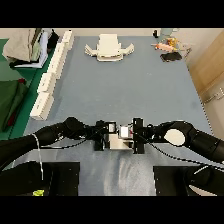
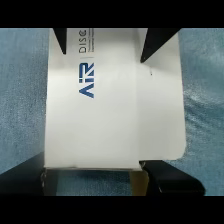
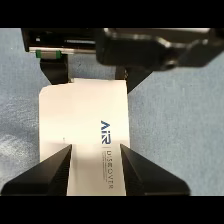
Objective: Fold the box.
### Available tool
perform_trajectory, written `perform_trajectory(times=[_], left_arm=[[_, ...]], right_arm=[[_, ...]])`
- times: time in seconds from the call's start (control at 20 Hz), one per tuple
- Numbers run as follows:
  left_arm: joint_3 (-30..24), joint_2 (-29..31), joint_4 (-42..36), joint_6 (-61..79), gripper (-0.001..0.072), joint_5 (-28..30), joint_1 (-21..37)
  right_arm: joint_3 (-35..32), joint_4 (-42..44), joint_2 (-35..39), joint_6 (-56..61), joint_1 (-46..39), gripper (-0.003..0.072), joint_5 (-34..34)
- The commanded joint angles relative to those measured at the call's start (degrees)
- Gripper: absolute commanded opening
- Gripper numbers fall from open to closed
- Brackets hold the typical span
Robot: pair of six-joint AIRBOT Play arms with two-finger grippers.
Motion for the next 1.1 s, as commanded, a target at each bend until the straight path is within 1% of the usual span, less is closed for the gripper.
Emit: perform_trajectory(times=[0.0, 0.2, 0.25, 0.3, 0.4, 0.6, 0.8, 1.05], left_arm=[[0.0, 0.0, 0.0, 0.0, 0.0511, 0.0, 0.0], [0.0, 0.0, 0.0, 0.0, 0.0511, 0.0, 0.0], [0.0, 0.0, 0.0, 0.0, 0.0511, 0.0, 0.0], [0.0, 0.0, 0.0, 0.0, 0.0511, 0.0, 0.0], [0.0, 0.0, 0.0, 0.0, 0.0511, 0.0, 0.0], [0.0, 0.0, 0.0, 0.0, 0.0511, 0.0, 0.0], [0.0, 0.0, 0.0, 0.0, 0.0511, 0.0, 0.0], [0.0, 0.0, 0.0, 0.0, 0.0511, 0.0, 0.0]], right_arm=[[0.0, 0.2, 0.4, -0.2, 0.2, 0.0492, 0.6], [-0.3, -0.9, 1.6, -0.2, 1.7, 0.0493, 0.4], [-1.0, -1.5, 1.5, -0.2, 1.7, 0.0561, -1.2], [-2.0, -2.1, 1.4, -1.2, 1.8, 0.0592, -3.6], [-3.5, -3.8, 1.4, -1.6, 3.1, 0.0592, -7.0], [-5.8, -8.1, 1.6, 2.6, 7.3, 0.0592, -13.2], [-9.6, -8.8, 3.4, 3.6, 10.3, 0.059, -20.7], [-10.8, -10.1, 3.5, 3.9, 10.4, 0.0589, -22.5]])
